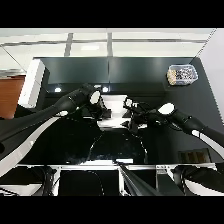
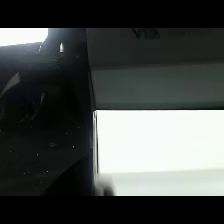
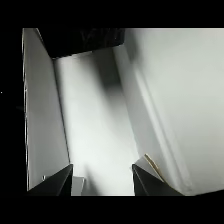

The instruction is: Fold the box and place the chain.

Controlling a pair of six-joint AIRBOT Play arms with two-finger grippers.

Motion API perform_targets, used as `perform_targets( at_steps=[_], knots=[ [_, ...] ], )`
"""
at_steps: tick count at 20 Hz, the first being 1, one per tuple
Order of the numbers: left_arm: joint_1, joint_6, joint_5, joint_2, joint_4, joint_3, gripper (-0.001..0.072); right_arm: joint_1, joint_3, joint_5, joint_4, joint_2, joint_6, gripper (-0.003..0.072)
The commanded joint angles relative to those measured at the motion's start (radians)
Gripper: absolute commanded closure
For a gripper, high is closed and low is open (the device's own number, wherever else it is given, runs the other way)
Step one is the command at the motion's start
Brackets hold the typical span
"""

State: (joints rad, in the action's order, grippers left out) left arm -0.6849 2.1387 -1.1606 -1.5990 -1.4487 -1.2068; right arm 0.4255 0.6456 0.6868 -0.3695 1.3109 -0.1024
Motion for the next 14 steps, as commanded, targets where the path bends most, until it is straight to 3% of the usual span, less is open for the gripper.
perform_targets(
  at_steps=[1, 2, 3, 4, 5, 9, 12, 14],
  knots=[
    [0.001, 0.003, -0.001, 0.000, 0.002, 0.000, 0.0681, 0.000, -0.001, 0.005, -0.008, 0.003, 0.029, 0.0397],
    [0.001, 0.003, -0.001, 0.000, 0.002, 0.000, 0.0681, 0.000, -0.001, -0.006, -0.006, 0.003, 0.056, 0.0316],
    [0.001, 0.003, -0.001, 0.000, 0.003, 0.000, 0.0681, 0.000, -0.001, -0.006, -0.006, 0.003, 0.072, 0.0302],
    [0.001, 0.003, 0.000, 0.000, 0.003, 0.000, 0.0681, 0.000, 0.000, -0.006, -0.008, 0.002, 0.108, 0.0523],
    [0.001, 0.003, -0.001, 0.000, 0.003, 0.000, 0.0681, -0.002, 0.000, -0.005, -0.014, -0.007, 0.172, 0.0662],
    [0.001, 0.003, -0.005, 0.000, 0.003, 0.000, 0.0681, -0.148, 0.016, 0.117, -0.201, -0.180, 0.735, 0.0666],
    [0.001, 0.003, -0.004, 0.000, 0.003, 0.000, 0.0681, -0.449, 0.015, 0.276, -0.401, -0.302, 1.135, 0.0666],
    [0.001, 0.003, -0.003, 0.000, 0.003, 0.000, 0.0681, -0.645, -0.018, 0.345, -0.431, -0.294, 1.216, 0.0666]
  ],
)
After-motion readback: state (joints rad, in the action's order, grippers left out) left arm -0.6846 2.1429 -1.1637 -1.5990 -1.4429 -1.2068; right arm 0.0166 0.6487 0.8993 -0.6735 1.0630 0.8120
